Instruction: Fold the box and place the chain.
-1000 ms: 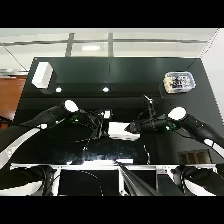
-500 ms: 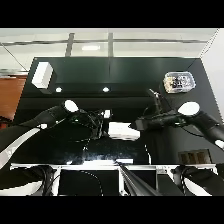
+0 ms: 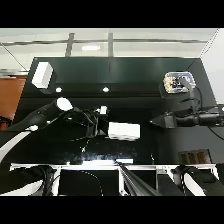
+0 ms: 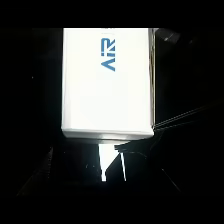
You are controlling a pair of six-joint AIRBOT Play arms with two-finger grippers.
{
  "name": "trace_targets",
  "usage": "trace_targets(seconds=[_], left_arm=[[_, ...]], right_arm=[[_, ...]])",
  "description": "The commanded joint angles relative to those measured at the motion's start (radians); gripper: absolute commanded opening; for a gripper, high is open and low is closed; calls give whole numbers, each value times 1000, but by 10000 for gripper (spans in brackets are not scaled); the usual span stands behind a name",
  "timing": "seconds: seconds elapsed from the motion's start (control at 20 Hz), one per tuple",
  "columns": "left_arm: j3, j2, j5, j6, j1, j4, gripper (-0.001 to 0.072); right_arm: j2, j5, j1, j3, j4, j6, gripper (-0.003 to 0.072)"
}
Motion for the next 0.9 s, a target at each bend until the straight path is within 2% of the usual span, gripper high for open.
trace_targets(seconds=[0.0,0.15,0.35,0.45,0.6,0.85], left_arm=[[1,99,-89,-153,35,68,711],[16,106,-58,-152,-50,8,711],[98,29,146,-153,-235,-43,709],[164,-36,180,-180,-293,-43,708],[230,-121,175,-212,-309,-43,708],[237,-140,169,-240,-309,-20,709]], right_arm=[[28,-3,-102,0,-97,-10,13],[28,-89,-112,0,-100,-37,14],[28,-110,-112,0,-100,-47,14],[28,-109,-112,0,-100,-47,14],[28,-109,-112,0,-100,-47,13],[28,-108,-112,0,-101,-47,13]])
